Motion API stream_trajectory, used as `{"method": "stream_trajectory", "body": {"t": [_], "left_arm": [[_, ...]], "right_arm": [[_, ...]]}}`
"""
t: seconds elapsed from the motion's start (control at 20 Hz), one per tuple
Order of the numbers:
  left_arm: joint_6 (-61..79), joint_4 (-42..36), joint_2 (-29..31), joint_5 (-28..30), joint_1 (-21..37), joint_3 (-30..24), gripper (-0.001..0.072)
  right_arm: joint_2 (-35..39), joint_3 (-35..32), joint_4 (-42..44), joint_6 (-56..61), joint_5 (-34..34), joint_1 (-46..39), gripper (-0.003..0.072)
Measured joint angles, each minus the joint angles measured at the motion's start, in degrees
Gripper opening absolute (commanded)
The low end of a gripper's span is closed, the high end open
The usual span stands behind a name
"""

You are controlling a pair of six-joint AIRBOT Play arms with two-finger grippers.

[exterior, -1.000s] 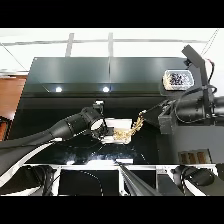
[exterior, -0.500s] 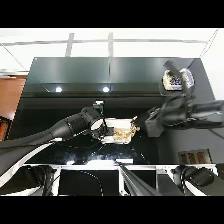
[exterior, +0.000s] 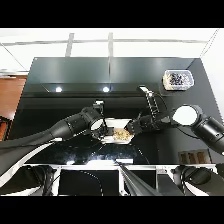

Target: Fold the box and place the chain.

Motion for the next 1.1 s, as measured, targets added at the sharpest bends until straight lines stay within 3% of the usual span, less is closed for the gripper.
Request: {"method": "stream_trajectory", "body": {"t": [0.3,0.45,0.6,0.8,0.85,1.1], "left_arm": [[0.0,0.02,0.0,0.02,0.0,0.0,0.0032],[0.0,0.0,0.0,0.02,0.0,0.0,0.0031],[0.0,0.0,0.0,0.04,0.0,0.0,0.0031],[0.0,0.0,0.0,0.04,0.0,0.0,0.0031],[0.0,0.0,0.0,0.04,0.0,0.0,0.0031],[0.0,0.0,0.0,0.04,0.0,0.0,0.0031]], "right_arm": [[4.98,-1.57,-7.96,-6.84,6.78,-9.11,0.0536],[7.87,-8.15,-11.8,-17.64,1.9,-12.74,0.0538],[8.85,-15.43,-12.24,-35.91,-5.79,-12.0,0.0539],[6.99,-19.32,-7.23,-57.72,-10.88,-10.54,0.054],[6.12,-19.69,-5.2,-62.07,-11.74,-10.36,0.0662],[0.46,-19.41,5.29,-80.89,-14.36,-10.21,0.0662]]}}
